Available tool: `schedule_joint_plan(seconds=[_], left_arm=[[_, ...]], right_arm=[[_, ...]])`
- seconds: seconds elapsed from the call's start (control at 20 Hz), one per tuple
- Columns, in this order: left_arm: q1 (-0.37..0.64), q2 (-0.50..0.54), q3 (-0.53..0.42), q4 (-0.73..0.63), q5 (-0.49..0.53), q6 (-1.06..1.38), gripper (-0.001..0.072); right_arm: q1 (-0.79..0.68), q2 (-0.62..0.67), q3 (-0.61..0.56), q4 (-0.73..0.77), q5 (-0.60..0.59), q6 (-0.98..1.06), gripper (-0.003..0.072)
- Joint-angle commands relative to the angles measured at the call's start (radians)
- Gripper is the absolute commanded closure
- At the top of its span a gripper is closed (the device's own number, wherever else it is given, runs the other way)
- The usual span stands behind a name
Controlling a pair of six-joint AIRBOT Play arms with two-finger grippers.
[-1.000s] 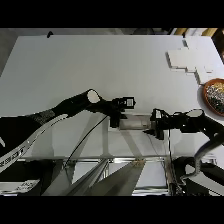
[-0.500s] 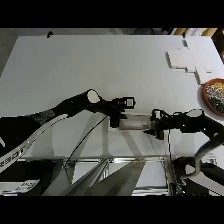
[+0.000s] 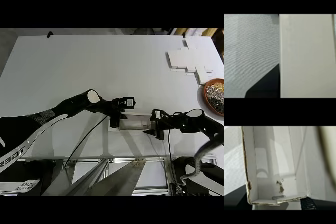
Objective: Fold the box and place the chain.
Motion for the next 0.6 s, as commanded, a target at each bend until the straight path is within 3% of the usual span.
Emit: schedule_joint_plan(seconds=[0.0,0.3,0.45,0.5,0.55], left_arm=[[0.0,-0.001,0.0,0.0,0.0,0.0,0.0699],[0.0,0.0,0.0,-0.016,-0.006,0.008,0.0683],[0.005,0.012,0.0,-0.015,-0.005,0.008,0.0327],[0.006,0.026,0.0,-0.014,0.001,0.008,0.0252],[0.01,0.043,0.0,-0.007,0.0,0.007,0.0235]], right_arm=[[0.0,0.001,0.001,0.002,0.0,0.001,0.0275],[0.0,0.001,0.001,0.002,0.0,0.001,0.0275],[0.0,0.001,0.001,0.002,0.0,0.001,0.0275],[0.0,0.001,0.001,0.002,0.0,0.0,0.0275],[0.0,0.001,0.001,0.002,0.0,0.001,0.0275]])
